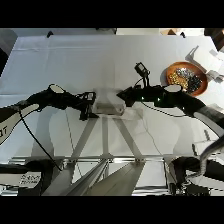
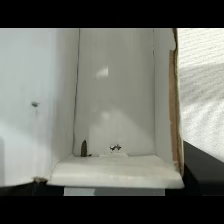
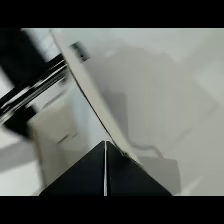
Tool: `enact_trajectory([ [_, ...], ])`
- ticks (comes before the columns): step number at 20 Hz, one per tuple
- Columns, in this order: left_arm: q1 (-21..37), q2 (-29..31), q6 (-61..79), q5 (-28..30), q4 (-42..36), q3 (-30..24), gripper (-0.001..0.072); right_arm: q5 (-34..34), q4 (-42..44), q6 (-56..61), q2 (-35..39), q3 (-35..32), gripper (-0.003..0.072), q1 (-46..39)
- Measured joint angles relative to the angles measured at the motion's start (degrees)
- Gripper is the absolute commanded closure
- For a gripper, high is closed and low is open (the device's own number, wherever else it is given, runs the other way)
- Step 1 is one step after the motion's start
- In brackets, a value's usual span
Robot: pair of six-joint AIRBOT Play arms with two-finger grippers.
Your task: Fold the box and place the chain.
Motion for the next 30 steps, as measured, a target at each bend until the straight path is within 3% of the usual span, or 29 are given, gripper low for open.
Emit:
enact_trajectory([
  [5,0.00,0.00,0.04,-0.02,0.00,0.00,0.0500,-0.07,0.92,-0.04,-4.24,0.74,0.0676,-0.92],
  [10,0.00,0.00,0.04,-0.02,0.00,0.00,0.0500,2.82,-0.74,-0.09,-2.91,0.90,0.0672,-1.14],
  [17,0.00,0.00,0.07,-0.04,0.00,0.00,0.0500,11.61,-20.37,-0.22,7.89,0.87,0.0673,-4.37],
  [23,0.00,0.00,0.04,-0.04,0.02,0.00,0.0500,13.79,-33.33,-8.07,10.38,-1.36,0.0674,-5.95],
  [30,0.00,0.00,0.04,-0.04,0.00,0.00,0.0500,10.62,-30.77,-21.00,5.53,-2.27,0.0673,-4.13],
])
